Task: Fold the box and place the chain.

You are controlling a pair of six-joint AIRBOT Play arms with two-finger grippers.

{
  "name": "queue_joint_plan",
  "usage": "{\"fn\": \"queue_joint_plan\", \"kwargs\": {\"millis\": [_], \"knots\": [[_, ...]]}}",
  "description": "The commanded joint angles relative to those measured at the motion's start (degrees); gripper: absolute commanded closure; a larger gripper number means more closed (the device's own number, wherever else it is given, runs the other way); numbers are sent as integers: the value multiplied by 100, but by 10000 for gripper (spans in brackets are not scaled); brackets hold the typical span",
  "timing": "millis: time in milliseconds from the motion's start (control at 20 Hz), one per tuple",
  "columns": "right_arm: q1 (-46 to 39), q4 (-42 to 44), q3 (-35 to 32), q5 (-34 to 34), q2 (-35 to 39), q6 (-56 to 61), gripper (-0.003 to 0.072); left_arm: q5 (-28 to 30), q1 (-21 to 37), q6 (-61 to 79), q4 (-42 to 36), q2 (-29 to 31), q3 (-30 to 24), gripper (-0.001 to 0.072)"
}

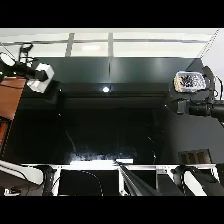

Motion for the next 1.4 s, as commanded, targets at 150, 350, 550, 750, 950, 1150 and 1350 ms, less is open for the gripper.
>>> {"fn": "queue_joint_plan", "kwargs": {"millis": [150, 350, 550, 750, 950, 1150, 1350], "knots": [[-4, 55, 2, -149, 4, 195, 678, -15, 334, -354, 133, -1668, 2009, 264], [-4, 63, 4, -72, 7, 234, 678, -774, 133, -817, 431, -1733, 2669, -4], [-7, 605, 7, 26, 9, -195, 669, -2363, 122, -1576, 1027, -874, 3150, 3], [-7, 494, 7, 168, 17, -243, 672, -3746, 146, -2566, 404, 457, 2304, 680], [-4, -431, 4, -140, 271, 79, 681, -2730, -468, -2173, -433, 2474, -90, 680], [-4, -1464, -144, -1753, 1088, 699, 680, -118, -1753, -1803, -669, 5204, -3731, 679], [221, -981, -726, -2898, 1176, -356, 679, 979, -2350, -1843, -669, 6662, -5995, 679]]}}
